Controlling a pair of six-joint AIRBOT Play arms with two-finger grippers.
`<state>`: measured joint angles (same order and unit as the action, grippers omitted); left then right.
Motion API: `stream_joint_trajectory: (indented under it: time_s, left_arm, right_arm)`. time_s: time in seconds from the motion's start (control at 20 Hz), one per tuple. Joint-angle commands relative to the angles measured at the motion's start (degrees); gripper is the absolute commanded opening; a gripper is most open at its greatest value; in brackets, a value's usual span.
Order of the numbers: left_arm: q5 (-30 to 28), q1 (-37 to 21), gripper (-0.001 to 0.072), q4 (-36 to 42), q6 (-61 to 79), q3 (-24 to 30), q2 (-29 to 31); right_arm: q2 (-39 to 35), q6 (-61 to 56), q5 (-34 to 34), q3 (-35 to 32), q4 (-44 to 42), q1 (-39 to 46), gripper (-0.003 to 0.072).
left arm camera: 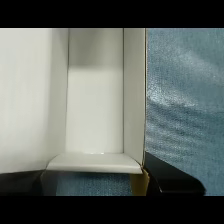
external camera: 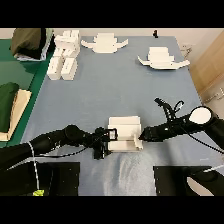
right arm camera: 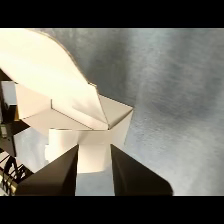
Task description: Fold the box.
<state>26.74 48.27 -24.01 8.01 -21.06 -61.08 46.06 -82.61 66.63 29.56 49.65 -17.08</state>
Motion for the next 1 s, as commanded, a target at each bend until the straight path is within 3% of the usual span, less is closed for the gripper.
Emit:
stream_joint_trajectory:
  time_s: [0.0, 0.25, 0.5, 0.8, 0.95]
  left_arm:
    - [0.0, 0.0, 0.0513, 0.0, 0.0, 0.0, 0.0]
    - [0.0, 0.0, 0.0513, 0.0, 0.0, 0.0, 0.0]
    - [0.0, 0.0, 0.0513, 0.0, 0.0, 0.0, 0.0]
    - [0.0, 0.0, 0.0513, 0.0, 0.0, 0.0, 0.0]
    - [0.0, 0.0, 0.0512, 0.0, 0.0, 0.0, 0.0]
  right_arm:
    - [0.3, 1.2, 0.3, 0.5, -1.9, -0.2, 0.0383]
    - [3.3, -3.2, -1.7, 0.5, 5.2, -2.4, 0.0357]
    - [4.0, -19.2, -7.2, 0.8, 15.1, -14.7, 0.0356]
    - [12.0, -38.4, -6.2, 8.3, 32.0, -26.9, 0.0331]
    - [16.6, -43.2, -4.0, 11.3, 34.0, -29.5, 0.0332]
